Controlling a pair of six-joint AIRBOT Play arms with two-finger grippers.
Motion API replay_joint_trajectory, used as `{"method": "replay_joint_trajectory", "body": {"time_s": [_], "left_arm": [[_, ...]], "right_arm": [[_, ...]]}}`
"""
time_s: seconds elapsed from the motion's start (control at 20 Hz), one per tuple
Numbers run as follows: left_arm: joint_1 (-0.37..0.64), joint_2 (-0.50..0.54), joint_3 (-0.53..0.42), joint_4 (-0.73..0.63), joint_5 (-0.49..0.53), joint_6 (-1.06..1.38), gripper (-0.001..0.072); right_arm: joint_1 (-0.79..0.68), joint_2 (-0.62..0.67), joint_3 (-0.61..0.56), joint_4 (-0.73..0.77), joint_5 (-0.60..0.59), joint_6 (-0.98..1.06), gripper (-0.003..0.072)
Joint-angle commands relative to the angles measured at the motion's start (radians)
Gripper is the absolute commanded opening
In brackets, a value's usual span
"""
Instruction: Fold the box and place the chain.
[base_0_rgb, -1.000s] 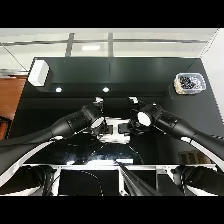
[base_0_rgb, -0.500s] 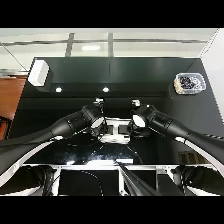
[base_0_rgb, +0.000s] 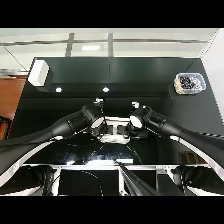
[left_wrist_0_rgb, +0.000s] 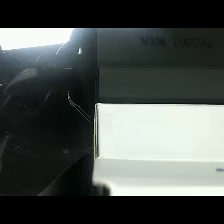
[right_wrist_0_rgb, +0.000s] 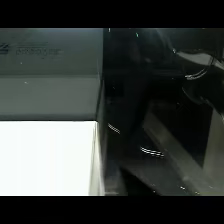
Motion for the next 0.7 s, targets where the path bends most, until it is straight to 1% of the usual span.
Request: {"method": "replay_joint_trajectory", "body": {"time_s": [0.0,0.05,0.15,0.3,0.35,0.4,0.45,0.65], "left_arm": [[0.001,0.0,0.001,0.001,-0.001,0.0,0.0028],[0.001,0.0,0.001,0.001,-0.001,0.0,0.0028],[0.001,0.0,0.001,0.001,-0.001,0.0,0.0028],[0.001,0.0,0.001,0.002,0.0,0.0,0.0028],[0.001,0.0,0.001,0.003,0.0,0.0,0.0028],[0.001,0.0,0.001,0.004,-0.001,0.0,0.0029],[0.001,0.0,0.001,0.004,-0.001,0.0,0.0028],[0.001,0.0,0.001,0.004,0.002,0.0,0.0028]], "right_arm": [[0.003,-0.009,0.001,-0.003,-0.011,0.007,0.0105],[0.005,-0.01,0.001,-0.003,-0.021,0.007,0.0011],[0.005,-0.011,0.001,-0.002,-0.053,0.011,0.0008],[0.005,-0.011,0.001,-0.002,-0.052,0.011,0.0014],[0.005,-0.011,0.001,-0.002,-0.05,0.011,0.0052],[0.005,-0.011,0.001,-0.002,-0.045,0.011,0.0173],[0.005,-0.011,0.001,-0.002,-0.041,0.01,0.0194],[0.005,-0.011,0.001,-0.002,-0.041,0.011,0.0191]]}}
